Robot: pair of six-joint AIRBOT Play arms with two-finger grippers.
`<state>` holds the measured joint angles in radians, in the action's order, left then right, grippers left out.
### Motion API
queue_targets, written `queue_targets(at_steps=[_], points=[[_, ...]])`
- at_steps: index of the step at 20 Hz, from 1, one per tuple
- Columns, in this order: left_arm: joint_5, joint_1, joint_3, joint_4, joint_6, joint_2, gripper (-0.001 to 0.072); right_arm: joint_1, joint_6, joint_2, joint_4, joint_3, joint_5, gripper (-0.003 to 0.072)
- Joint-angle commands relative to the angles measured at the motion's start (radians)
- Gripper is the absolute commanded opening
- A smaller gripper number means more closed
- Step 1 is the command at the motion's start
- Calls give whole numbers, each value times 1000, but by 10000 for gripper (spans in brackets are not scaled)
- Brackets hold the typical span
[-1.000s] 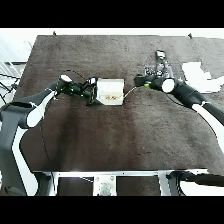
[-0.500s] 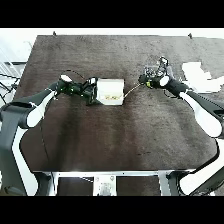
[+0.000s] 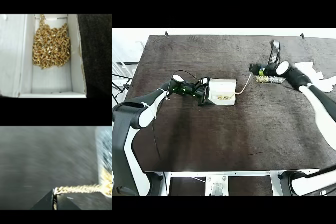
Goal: Fold the box and place the chain.
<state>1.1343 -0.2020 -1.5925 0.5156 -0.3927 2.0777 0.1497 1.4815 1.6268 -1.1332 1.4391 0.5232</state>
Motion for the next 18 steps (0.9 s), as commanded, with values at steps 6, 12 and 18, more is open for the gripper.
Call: queue_targets(at_steps=[6, 12, 18], points=[[0, 0, 0, 0, 0, 0, 536, 212, 31, -451, -216, 3, 217, 10], [0, 0, 0, 0, 0, 0, 536, 360, 143, -455, -267, -39, 221, 10], [0, 0, 0, 0, 0, 0, 536, 423, 270, -453, -267, -174, 70, 10]])
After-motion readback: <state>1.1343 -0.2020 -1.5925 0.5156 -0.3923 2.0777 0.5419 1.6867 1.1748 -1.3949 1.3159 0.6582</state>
